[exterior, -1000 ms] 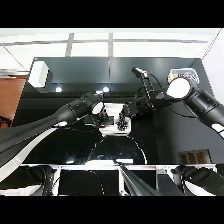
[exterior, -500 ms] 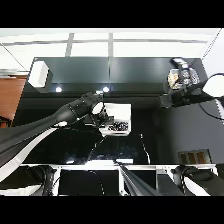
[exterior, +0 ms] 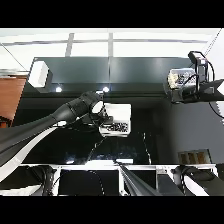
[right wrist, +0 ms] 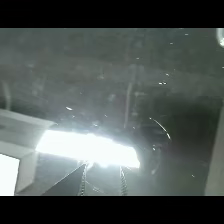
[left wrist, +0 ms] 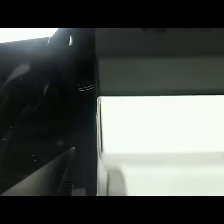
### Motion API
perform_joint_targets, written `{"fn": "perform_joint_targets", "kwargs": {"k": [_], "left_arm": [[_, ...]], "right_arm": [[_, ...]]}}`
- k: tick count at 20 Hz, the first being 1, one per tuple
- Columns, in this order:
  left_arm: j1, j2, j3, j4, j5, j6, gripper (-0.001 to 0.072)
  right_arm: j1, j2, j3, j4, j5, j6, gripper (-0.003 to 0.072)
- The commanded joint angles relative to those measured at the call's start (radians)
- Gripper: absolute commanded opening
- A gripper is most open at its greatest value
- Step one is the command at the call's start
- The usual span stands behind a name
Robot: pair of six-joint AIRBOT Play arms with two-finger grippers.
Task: Fold the box and place the chain.
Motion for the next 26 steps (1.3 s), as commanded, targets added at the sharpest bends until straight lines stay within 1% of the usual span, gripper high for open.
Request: {"fn": "perform_joint_targets", "kwargs": {"k": [1,2,4,5,7,8,9,11,12,13,14,15,16,17,18,19,20,21,22,24,25,26], "left_arm": [[0.0,0.056,0.031,0.056,-0.041,0.019,0.0428],[-0.001,0.089,0.032,0.074,-0.049,0.061,0.0428],[-0.002,0.169,0.028,0.14,-0.105,0.115,0.0427],[-0.008,0.221,0.013,0.209,-0.127,0.112,0.0425],[-0.012,0.334,-0.039,0.336,-0.166,0.112,0.0425],[-0.001,0.388,-0.08,0.394,-0.188,0.113,0.0425],[0.032,0.445,-0.134,0.433,-0.208,0.116,0.0425],[0.148,0.537,-0.257,0.425,-0.21,0.175,0.0426],[0.216,0.566,-0.318,0.406,-0.188,0.224,0.0426],[0.298,0.582,-0.375,0.347,-0.149,0.324,0.0427],[0.381,0.581,-0.423,0.248,-0.104,0.471,0.0427],[0.448,0.575,-0.459,0.144,-0.054,0.661,0.0427],[0.493,0.569,-0.49,0.053,-0.006,0.909,0.0427],[0.512,0.568,-0.514,-0.016,0.035,1.134,0.0427],[0.517,0.566,-0.532,-0.072,0.085,1.326,0.0497],[0.522,0.547,-0.536,-0.166,0.144,1.472,0.0638],[0.523,0.515,-0.536,-0.286,0.208,1.602,0.072],[0.523,0.48,-0.531,-0.402,0.24,1.737,0.072],[0.523,0.436,-0.521,-0.51,0.243,1.915,0.072],[0.524,0.348,-0.497,-0.665,0.219,2.207,0.072],[0.522,0.303,-0.482,-0.701,0.19,2.289,0.072],[0.515,0.261,-0.468,-0.708,0.185,2.338,0.072]], "right_arm": [[-0.003,0.002,0.0,0.042,-0.026,-0.026,0.0236],[-0.003,0.002,0.0,0.042,-0.03,-0.025,0.0236],[-0.003,0.002,0.0,0.042,-0.031,-0.026,0.0236],[-0.003,0.002,0.0,0.042,-0.032,-0.026,0.0236],[-0.003,0.002,0.0,0.041,-0.04,-0.032,0.0236],[-0.003,0.002,0.0,0.041,-0.045,-0.038,0.0236],[-0.003,0.002,0.0,0.04,-0.052,-0.037,0.0236],[-0.003,0.002,0.0,0.042,-0.063,-0.037,0.0236],[-0.003,0.002,0.0,0.042,-0.065,-0.037,0.0236],[-0.003,0.002,0.0,0.042,-0.068,-0.036,0.0236],[-0.002,0.002,0.0,0.043,-0.071,-0.036,0.0236],[-0.002,0.002,0.0,0.048,-0.071,-0.036,0.0236],[-0.002,0.002,0.0,0.052,-0.071,-0.036,0.0236],[-0.002,0.002,0.0,0.059,-0.07,-0.036,0.0236],[-0.002,0.002,0.0,0.065,-0.068,-0.036,0.0236],[-0.002,0.002,0.0,0.067,-0.066,-0.036,0.0236],[-0.002,0.002,0.0,0.068,-0.065,-0.035,0.0236],[-0.002,0.002,0.0,0.068,-0.064,-0.031,0.0236],[-0.002,0.002,0.0,0.068,-0.064,-0.027,0.0236],[-0.002,0.002,0.0,0.068,-0.064,-0.017,0.0236],[-0.002,0.002,0.0,0.068,-0.064,-0.013,0.0236],[-0.002,0.002,0.0,0.068,-0.063,-0.012,0.0236]]}}
